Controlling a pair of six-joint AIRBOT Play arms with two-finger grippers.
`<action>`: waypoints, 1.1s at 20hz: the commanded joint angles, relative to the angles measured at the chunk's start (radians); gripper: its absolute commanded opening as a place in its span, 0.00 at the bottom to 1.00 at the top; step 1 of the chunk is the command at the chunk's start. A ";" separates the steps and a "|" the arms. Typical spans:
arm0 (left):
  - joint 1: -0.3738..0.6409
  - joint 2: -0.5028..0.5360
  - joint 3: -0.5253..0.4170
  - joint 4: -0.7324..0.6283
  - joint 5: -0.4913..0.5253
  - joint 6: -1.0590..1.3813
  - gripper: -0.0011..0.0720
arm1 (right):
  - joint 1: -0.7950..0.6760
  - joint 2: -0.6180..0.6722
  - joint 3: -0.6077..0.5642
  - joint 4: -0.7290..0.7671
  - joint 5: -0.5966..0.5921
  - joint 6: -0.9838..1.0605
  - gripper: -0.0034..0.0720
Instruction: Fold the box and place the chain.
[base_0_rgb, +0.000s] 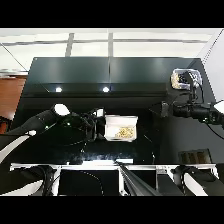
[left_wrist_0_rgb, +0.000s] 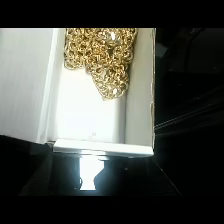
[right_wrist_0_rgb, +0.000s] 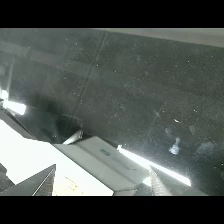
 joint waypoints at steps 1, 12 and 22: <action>-0.003 0.001 0.001 0.001 -0.028 0.001 0.97 | 0.001 0.000 0.000 0.001 0.000 0.000 0.97; -0.003 -0.008 0.001 -0.013 0.024 0.002 0.97 | 0.001 0.000 0.000 0.001 -0.001 0.000 0.97; -0.081 -0.008 0.001 -0.031 0.124 0.023 0.97 | 0.001 0.000 0.000 0.001 0.000 0.000 0.97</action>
